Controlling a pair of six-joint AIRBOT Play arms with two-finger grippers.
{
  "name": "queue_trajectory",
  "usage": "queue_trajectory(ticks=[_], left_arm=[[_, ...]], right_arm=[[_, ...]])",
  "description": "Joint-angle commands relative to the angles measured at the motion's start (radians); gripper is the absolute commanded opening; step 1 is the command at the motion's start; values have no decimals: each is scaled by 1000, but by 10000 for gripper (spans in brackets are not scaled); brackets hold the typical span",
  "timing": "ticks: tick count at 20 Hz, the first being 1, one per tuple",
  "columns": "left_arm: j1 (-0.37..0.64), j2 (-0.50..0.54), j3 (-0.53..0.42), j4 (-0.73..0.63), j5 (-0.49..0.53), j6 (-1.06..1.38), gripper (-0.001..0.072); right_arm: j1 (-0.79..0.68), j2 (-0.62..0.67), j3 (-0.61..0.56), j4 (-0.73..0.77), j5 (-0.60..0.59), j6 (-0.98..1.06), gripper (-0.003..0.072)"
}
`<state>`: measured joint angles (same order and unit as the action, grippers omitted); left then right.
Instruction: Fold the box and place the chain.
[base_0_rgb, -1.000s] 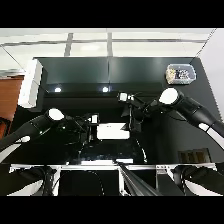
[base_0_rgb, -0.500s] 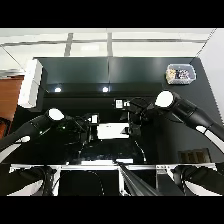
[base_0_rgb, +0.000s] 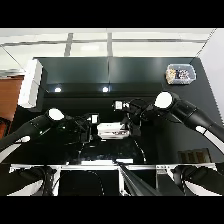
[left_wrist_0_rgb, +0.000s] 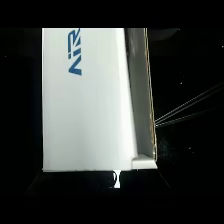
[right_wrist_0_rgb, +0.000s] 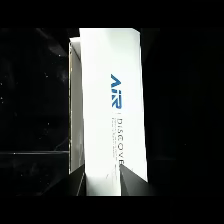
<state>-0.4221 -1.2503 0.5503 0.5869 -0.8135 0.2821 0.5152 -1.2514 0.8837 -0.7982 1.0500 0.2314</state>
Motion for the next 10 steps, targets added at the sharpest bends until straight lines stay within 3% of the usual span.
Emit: queue_trajectory(ticks=[1,10], left_arm=[[-1,-1,0,0,-3,2,425],[-1,-1,0,0,-3,2,425]], right_arm=[[3,-1,-3,-5,13,27,231],[10,-2,-6,-26,15,27,263]])
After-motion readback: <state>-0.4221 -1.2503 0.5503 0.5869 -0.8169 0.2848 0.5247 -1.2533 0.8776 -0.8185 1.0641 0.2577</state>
